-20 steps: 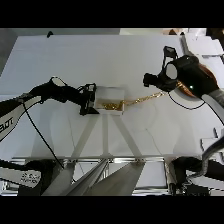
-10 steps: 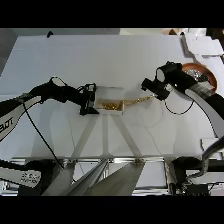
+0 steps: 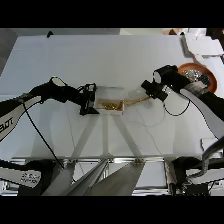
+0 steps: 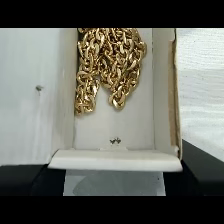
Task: Fold the box and place the chain.
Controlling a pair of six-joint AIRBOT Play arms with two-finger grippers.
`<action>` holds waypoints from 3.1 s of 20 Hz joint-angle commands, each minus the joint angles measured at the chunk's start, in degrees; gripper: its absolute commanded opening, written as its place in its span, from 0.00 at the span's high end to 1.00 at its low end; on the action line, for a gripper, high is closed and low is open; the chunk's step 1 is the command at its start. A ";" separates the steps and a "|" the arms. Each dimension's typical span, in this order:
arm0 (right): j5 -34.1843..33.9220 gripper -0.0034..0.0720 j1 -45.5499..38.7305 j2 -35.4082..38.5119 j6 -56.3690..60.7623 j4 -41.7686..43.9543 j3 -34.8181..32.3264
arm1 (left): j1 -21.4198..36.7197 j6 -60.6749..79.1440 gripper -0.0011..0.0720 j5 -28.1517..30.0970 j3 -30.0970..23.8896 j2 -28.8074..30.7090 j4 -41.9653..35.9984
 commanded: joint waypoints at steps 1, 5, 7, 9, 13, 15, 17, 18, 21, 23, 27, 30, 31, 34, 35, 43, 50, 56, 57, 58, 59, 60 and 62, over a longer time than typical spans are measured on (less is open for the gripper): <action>0.11 0.94 0.44 -0.20 -0.68 0.28 -0.07 | -0.02 0.00 0.61 0.00 0.00 0.04 0.00; 0.24 0.94 2.23 1.75 -4.74 -1.95 -0.07 | -0.02 0.00 0.61 0.00 0.00 0.04 0.00; 1.75 0.94 3.72 4.28 -8.55 -6.64 -0.07 | -0.02 0.00 0.61 0.00 0.00 0.04 0.00; 4.31 0.94 5.57 7.67 -9.38 -11.39 -0.07 | -0.02 0.00 0.61 0.02 0.00 0.04 0.02; 6.10 0.94 10.40 14.73 -17.07 -13.57 -0.07 | -0.02 0.00 0.61 0.00 0.00 0.04 0.00; 7.23 0.94 14.05 17.53 -20.94 -14.34 -0.07 | -0.02 0.00 0.61 0.02 0.00 0.04 0.00; 7.54 0.94 18.18 19.61 -24.55 -14.62 -0.07 | -0.02 0.00 0.61 0.00 0.00 0.04 0.00; 7.43 0.94 20.04 20.17 -25.73 -14.62 -0.07 | -0.02 0.00 0.61 0.00 0.00 0.04 0.00; 5.73 0.94 24.92 20.35 -28.06 -14.73 -0.07 | -0.02 0.00 0.61 0.00 0.00 0.04 0.00; 4.02 0.94 26.73 20.24 -28.79 -14.53 -0.02 | -0.02 0.00 0.61 0.00 0.00 0.04 0.00; 3.69 0.94 28.59 20.24 -32.37 -13.94 0.00 | -0.02 0.00 0.61 0.00 0.00 0.04 0.00; 0.63 0.94 30.03 20.22 -38.64 -11.72 0.00 | -0.02 0.00 0.61 0.00 0.00 0.04 0.00; -1.75 0.94 30.34 20.24 -40.68 -9.84 0.02 | -0.02 0.00 0.61 0.00 0.00 0.04 0.00; -11.96 0.94 30.38 20.09 -46.64 -1.22 0.02 | -0.02 0.00 0.61 0.00 0.00 0.04 0.00; -15.87 0.94 30.38 19.80 -48.43 1.49 0.15 | -0.02 0.00 0.61 0.00 0.00 0.04 0.00; -26.29 0.94 30.38 14.49 -49.83 8.44 0.42 | -0.02 0.00 0.61 0.00 0.00 0.04 0.00; -22.86 0.94 30.29 8.74 -49.79 3.48 0.42 | -0.02 0.00 0.61 0.00 0.00 0.04 0.00; -18.14 0.93 27.78 11.61 -52.52 3.21 0.39 | -0.02 0.00 0.61 0.00 0.00 0.04 0.00; -18.38 0.89 26.77 13.75 -57.09 4.57 0.42 | -0.02 0.00 0.61 0.00 0.00 0.04 0.00; -18.27 0.81 25.53 16.04 -62.18 6.51 0.42 | -0.02 0.00 0.61 0.00 0.00 0.04 0.00; -17.33 0.66 23.91 18.58 -68.04 8.92 0.42 | -0.02 0.00 0.61 0.00 0.00 0.04 0.02; -15.50 0.52 22.16 20.79 -73.20 10.86 0.39 | -0.02 0.00 0.61 0.00 0.00 0.04 0.00; -9.64 0.49 17.86 24.17 -83.23 14.60 0.39 | -0.02 0.00 0.61 0.02 0.00 0.04 0.00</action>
